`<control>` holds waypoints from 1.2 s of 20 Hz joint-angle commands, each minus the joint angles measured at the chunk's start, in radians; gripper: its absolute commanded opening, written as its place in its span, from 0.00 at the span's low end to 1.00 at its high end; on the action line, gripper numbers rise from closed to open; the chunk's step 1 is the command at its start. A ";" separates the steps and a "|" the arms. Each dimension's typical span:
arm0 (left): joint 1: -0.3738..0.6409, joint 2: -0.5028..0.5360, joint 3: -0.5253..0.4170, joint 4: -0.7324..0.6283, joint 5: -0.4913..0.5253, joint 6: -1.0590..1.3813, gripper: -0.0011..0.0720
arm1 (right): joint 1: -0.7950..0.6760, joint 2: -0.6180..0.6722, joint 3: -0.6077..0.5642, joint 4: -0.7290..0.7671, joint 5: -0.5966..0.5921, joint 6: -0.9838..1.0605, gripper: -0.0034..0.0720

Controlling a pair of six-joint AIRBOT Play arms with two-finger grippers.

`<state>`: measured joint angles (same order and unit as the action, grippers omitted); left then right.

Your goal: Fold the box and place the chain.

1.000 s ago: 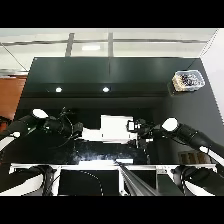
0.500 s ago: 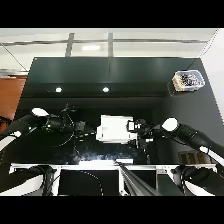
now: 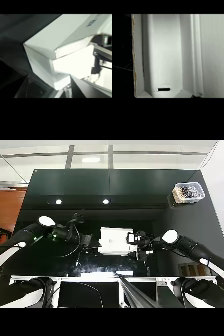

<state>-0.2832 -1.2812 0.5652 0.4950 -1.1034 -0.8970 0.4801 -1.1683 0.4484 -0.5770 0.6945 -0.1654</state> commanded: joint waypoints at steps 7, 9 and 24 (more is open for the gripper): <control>-0.268 0.002 0.146 0.349 0.235 -0.546 0.81 | 0.000 0.000 0.000 0.000 0.000 0.000 0.69; -0.315 0.002 0.170 0.451 0.235 -0.672 0.81 | 0.000 0.000 0.000 0.000 0.000 0.000 0.69; -0.588 -0.104 0.376 0.980 0.068 -1.340 0.56 | 0.000 0.000 0.000 -0.001 0.000 0.000 0.69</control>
